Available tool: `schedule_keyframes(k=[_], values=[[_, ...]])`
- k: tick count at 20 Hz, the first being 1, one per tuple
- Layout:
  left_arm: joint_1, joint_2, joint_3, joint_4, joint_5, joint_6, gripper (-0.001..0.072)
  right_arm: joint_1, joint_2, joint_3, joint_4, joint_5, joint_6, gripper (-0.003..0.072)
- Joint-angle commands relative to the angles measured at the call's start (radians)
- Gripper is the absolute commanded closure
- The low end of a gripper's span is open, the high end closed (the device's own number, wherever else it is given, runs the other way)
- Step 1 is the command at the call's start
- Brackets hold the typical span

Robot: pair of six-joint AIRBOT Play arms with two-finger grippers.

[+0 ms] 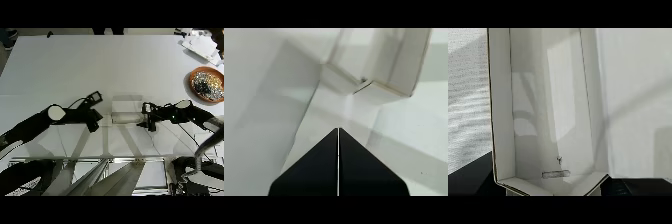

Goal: Fold the box and place the chain.

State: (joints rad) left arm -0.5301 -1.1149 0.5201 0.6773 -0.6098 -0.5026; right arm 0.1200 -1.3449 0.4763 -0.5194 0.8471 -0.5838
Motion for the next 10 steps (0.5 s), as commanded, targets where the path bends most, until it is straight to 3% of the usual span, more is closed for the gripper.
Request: schedule_keyframes(k=[1,4,10], values=[[0.152,0.109,-0.083,0.032,-0.042,-0.449,0.0707,0.0,0.0,0.0,0.0,0.001,0.0,0.0255],[0.274,0.112,-0.084,0.07,-0.133,-0.727,0.0707,0.0,0.0,0.0,0.0,0.002,0.0,0.0255],[0.357,0.074,-0.084,0.106,-0.256,-0.8,0.0708,0.001,0.0,0.0,0.0,0.002,0.0,0.0255]])
